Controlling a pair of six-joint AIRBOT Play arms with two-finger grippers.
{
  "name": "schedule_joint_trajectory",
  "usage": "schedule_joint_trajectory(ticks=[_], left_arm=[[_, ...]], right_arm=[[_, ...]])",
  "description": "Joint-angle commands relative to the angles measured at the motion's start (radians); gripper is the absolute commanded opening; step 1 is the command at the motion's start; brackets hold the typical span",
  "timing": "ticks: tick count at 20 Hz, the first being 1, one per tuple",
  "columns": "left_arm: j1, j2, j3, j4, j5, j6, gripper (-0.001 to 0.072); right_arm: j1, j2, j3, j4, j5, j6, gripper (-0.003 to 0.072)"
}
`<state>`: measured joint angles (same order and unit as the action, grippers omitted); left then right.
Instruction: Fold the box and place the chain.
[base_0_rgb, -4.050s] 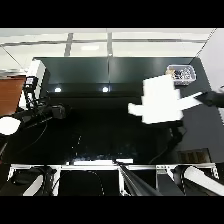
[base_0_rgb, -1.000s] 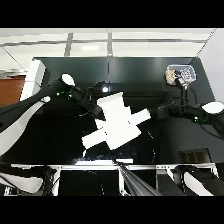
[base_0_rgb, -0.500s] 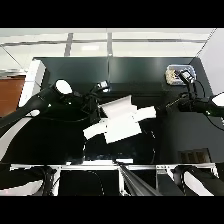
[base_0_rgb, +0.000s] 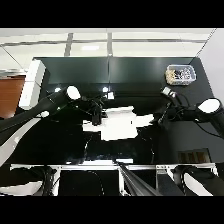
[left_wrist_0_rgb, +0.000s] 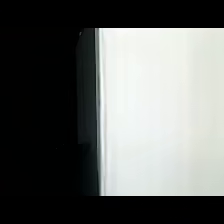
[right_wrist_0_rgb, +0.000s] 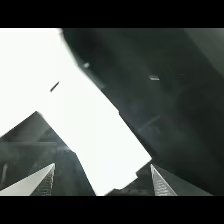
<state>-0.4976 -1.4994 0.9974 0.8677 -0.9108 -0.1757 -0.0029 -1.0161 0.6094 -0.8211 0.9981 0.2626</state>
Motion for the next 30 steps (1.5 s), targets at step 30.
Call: schedule_joint_trajectory(ticks=[30], left_arm=[[-0.016, -0.012, 0.000, 0.014, 0.009, 0.012, 0.0027]], right_arm=[[0.354, -0.043, -0.075, 0.218, -0.260, -0.475, 0.0687]])
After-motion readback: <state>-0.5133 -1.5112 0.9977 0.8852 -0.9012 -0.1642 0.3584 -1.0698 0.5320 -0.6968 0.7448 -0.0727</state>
